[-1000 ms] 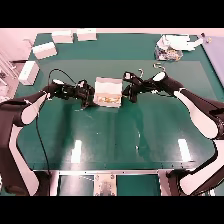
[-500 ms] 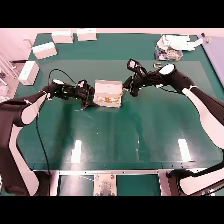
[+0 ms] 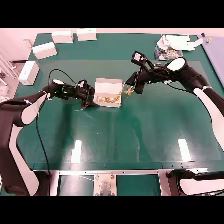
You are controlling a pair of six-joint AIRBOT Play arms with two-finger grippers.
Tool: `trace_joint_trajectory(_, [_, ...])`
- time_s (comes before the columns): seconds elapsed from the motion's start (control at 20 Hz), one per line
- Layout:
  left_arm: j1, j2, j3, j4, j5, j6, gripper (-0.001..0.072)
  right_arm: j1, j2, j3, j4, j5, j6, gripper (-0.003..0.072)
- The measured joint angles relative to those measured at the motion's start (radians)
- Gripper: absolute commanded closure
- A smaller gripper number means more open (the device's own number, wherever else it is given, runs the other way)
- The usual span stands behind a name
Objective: Fold the box and place the chain.
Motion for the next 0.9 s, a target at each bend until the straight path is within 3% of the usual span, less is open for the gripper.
trace_joint_trajectory(0.45, [0.000, 0.000, 0.000, 0.000, 0.000, 0.000, 0.0241, 0.070, 0.132, -0.041, -0.011, -0.008, 0.057, 0.0679])
trace_joint_trajectory(0.75, [0.000, 0.000, 0.000, 0.000, 0.000, 0.000, 0.0241, 0.241, 0.143, -0.061, 0.039, -0.151, 0.064, 0.0677])
trace_joint_trajectory(0.8, [0.000, 0.000, 0.000, 0.000, 0.000, 0.000, 0.0241, 0.260, 0.142, -0.074, 0.042, -0.186, 0.066, 0.0466])
trace_joint_trajectory(0.85, [0.000, 0.000, 0.000, 0.000, 0.000, 0.000, 0.0241, 0.270, 0.136, -0.090, 0.045, -0.225, 0.071, 0.0098])
trace_joint_trajectory(0.9, [0.000, 0.000, 0.000, 0.000, 0.000, 0.000, 0.0241, 0.274, 0.130, -0.106, 0.037, -0.254, 0.072, 0.0058])
